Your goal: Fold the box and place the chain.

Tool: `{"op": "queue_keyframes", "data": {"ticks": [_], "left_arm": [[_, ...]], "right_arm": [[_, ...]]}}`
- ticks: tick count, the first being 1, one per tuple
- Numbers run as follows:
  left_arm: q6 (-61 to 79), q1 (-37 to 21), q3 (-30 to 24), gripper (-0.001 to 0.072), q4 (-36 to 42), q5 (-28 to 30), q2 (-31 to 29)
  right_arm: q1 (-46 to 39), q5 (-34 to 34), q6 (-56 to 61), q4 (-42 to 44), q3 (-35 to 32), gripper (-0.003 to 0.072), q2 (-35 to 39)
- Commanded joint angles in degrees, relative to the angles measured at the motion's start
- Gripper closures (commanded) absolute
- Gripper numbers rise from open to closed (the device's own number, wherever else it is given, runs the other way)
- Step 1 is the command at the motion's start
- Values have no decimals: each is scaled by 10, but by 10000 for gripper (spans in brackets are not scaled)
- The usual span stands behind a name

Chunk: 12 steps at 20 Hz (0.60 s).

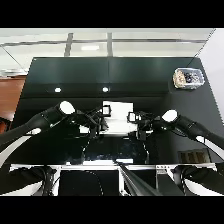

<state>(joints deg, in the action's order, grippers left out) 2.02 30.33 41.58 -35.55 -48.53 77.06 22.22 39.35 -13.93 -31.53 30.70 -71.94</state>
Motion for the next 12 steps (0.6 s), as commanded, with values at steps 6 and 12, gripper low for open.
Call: {"op": "queue_keyframes", "data": {"ticks": [6,12], "left_arm": [[-83,-21,1,686,-58,-18,-53],[-386,-144,-4,686,-270,-104,-222]], "right_arm": [[1,0,0,0,0,623,0],[1,0,0,0,0,623,0]]}}
